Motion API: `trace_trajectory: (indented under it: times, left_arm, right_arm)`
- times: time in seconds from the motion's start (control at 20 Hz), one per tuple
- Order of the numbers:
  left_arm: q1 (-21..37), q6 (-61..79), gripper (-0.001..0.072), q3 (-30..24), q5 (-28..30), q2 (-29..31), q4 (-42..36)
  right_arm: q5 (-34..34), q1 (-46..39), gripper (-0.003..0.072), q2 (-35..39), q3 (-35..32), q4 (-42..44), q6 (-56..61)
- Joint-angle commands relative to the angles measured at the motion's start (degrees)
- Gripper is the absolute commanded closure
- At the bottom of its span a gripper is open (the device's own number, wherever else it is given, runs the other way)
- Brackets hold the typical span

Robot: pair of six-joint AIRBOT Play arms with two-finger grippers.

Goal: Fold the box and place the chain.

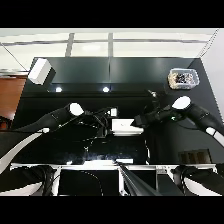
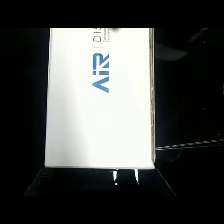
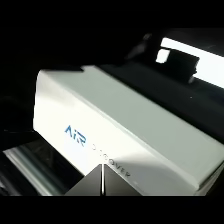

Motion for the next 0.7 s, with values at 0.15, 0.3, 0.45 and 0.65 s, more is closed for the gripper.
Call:
trace_trajectory:
  times: [0.15, 0.3, 0.45, 0.65]
  left_arm:
    - [0.04, -0.07, 0.0251, 0.09, -1.77, 0.52, 0.02]
    - [0.33, -0.31, 0.0005, 0.09, -2.71, 2.4, 0.55]
    - [1.38, -7.04, 0.0004, 0.11, -3.93, 6.75, 5.92]
    - [0.61, -13.53, 0.0005, 0.66, -8.98, 11.1, 7.98]
  right_arm:
    - [22.14, -11.15, 0.0671, 6.8, 11.96, 2.19, 0.22]
    - [23.17, -20.65, 0.0671, 11.82, 12.2, 0.55, 0.52]
    - [24.06, -28.92, 0.0671, 15.43, 12.2, -2.56, 0.61]
    - [19.37, -31.23, 0.0671, 16.9, 10.97, -5.99, 0.55]
